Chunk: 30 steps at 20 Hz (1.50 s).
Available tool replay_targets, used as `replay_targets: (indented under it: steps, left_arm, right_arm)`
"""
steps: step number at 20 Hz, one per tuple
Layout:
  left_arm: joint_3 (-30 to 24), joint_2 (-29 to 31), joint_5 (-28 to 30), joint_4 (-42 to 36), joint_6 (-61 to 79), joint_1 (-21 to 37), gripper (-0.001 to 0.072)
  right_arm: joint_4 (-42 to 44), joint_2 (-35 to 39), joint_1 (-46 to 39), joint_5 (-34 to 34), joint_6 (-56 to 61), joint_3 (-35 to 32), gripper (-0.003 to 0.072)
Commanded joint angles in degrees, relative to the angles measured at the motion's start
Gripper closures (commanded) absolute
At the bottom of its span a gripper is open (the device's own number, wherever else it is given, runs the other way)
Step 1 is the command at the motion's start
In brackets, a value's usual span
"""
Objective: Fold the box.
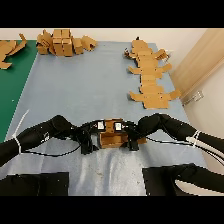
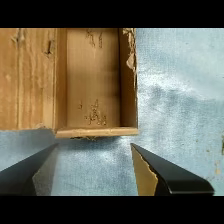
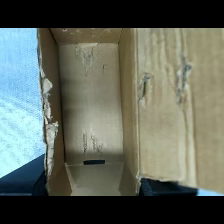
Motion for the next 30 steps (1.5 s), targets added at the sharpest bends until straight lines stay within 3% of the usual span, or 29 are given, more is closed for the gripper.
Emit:
replay_targets:
  steps: [1, 7, 20, 30]
  left_arm:
    - [0.09, 0.02, -0.74, 0.13, -1.73, -0.13, 0.0009]
    - [0.13, 0.02, 3.08, 1.27, -2.89, -3.21, 0.0010]
    - [0.13, 0.02, 3.39, 4.00, -3.74, -3.52, 0.0010]
    - [0.20, -0.02, 8.17, 6.75, -7.76, -6.93, 0.0010]
  right_arm:
    - [0.02, 0.02, 0.04, 0.00, 0.00, -0.02, 0.0153]
    - [0.02, 0.02, 0.04, 0.00, 0.00, -0.02, 0.0153]
    - [0.02, 0.02, 0.04, 0.00, 0.00, -0.02, 0.0153]
    - [0.02, 0.02, 0.04, 0.00, 0.00, -0.02, 0.0153]
